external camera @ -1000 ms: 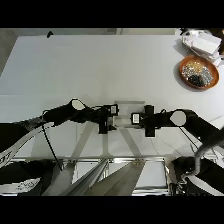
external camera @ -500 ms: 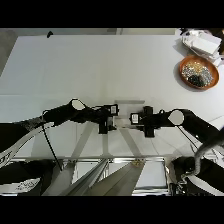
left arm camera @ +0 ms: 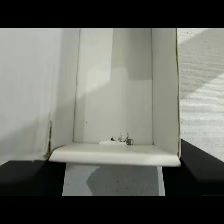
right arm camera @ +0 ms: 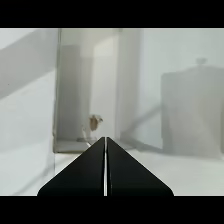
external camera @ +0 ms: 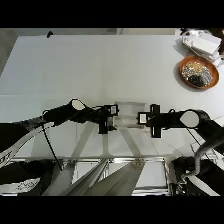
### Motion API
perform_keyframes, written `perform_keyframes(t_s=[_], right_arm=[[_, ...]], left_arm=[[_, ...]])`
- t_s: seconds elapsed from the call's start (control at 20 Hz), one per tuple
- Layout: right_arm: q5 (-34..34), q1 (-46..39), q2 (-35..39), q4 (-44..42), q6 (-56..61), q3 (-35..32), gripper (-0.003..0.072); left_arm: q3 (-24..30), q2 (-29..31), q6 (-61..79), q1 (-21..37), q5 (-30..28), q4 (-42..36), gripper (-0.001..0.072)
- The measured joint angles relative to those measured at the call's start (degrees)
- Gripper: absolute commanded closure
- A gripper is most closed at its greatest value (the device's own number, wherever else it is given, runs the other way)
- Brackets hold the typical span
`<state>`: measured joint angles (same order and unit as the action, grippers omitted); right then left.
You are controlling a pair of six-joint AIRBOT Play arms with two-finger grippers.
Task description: Fold the box and place the chain.
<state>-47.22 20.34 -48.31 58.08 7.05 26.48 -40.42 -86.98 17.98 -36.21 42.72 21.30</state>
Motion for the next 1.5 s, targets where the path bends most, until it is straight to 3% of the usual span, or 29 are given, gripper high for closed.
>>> perform_keyframes(t_s=[0.2,0.4,0.55,1.05,1.5], right_arm=[[-2.1,-7.3,6.3,2.6,22.2,0.0,0.0673],[-6.1,-15.2,9.8,12.8,53.6,0.0,0.0673],[-9.3,-18.2,9.6,17.2,64.8,0.0,0.0673],[-11.6,-20.0,-7.0,6.4,66.6,0.0,0.0673],[-10.7,-20.1,-12.4,1.0,62.6,0.0,0.0667]], left_arm=[[0.0,0.0,0.0,0.0,0.0,0.0,0.0233],[0.0,0.0,0.0,0.0,0.0,0.0,0.0233],[0.0,0.0,0.0,0.0,0.0,0.0,0.0233],[0.0,0.0,0.0,0.0,0.0,0.0,0.0233],[0.0,0.0,0.0,0.0,0.0,0.0,0.0233]])
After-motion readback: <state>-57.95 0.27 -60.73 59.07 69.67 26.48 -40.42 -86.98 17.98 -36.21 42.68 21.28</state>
